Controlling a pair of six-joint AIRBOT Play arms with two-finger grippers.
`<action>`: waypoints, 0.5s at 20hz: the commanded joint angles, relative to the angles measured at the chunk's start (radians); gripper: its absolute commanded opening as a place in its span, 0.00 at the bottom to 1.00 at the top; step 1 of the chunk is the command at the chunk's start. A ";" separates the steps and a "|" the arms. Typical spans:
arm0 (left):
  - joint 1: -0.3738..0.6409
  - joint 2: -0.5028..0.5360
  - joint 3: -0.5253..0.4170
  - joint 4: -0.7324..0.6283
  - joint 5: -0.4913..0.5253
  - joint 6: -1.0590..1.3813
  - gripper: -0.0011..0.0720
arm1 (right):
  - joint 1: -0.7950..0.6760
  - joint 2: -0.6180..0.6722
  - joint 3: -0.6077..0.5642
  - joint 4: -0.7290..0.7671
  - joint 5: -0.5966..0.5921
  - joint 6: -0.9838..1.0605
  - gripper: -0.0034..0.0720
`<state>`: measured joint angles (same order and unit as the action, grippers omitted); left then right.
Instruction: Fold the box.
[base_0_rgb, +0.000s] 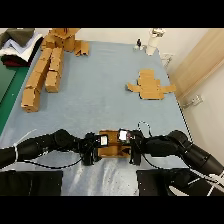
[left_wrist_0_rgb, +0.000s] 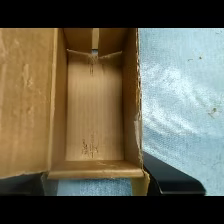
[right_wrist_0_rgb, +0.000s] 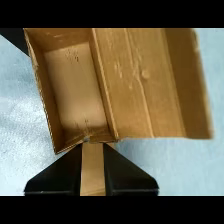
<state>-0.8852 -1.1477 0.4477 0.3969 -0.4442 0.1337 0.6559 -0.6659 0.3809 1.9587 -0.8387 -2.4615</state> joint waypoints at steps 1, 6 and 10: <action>0.000 0.000 0.000 0.000 0.000 0.000 0.72 | 0.038 -0.016 0.000 0.005 0.077 -0.009 0.30; 0.000 0.000 0.000 0.000 0.000 0.000 0.72 | 0.039 -0.077 0.000 0.034 0.079 -0.009 0.37; 0.000 0.000 0.000 0.000 0.000 0.000 0.72 | 0.048 -0.082 0.000 0.039 0.072 -0.008 0.82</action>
